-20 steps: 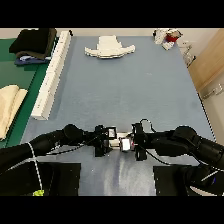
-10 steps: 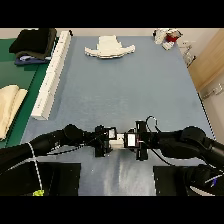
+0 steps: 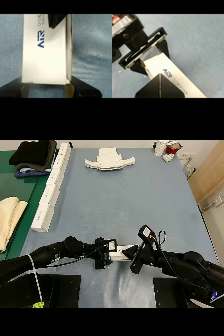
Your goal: Fold the box.
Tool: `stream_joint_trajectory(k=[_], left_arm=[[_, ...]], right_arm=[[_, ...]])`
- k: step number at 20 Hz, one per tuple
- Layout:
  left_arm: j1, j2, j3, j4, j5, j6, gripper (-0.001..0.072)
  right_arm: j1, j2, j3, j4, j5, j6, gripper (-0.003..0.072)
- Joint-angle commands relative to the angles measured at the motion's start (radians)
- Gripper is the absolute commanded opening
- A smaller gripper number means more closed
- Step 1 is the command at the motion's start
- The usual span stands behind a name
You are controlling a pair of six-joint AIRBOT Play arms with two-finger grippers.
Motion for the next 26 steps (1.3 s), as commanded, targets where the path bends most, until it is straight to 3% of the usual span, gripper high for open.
stream_joint_trajectory(k=[1,13,21,26], left_arm=[[0.0,0.0,0.001,0.0,0.001,0.0,0.044],[0.0,0.0,0.001,0.0,0.001,0.0,0.044],[0.0,0.0,0.001,0.0,0.001,0.0,0.044],[0.0,0.0,0.001,0.0,0.001,0.0,0.044]], right_arm=[[0.03,0.003,-0.059,0.04,0.122,0.111,0.0009],[0.051,-0.097,-0.113,0.032,0.123,0.112,0.0008],[0.051,-0.093,-0.111,0.032,0.123,0.112,0.0009],[0.051,-0.024,-0.083,0.002,0.097,0.112,0.0012]])
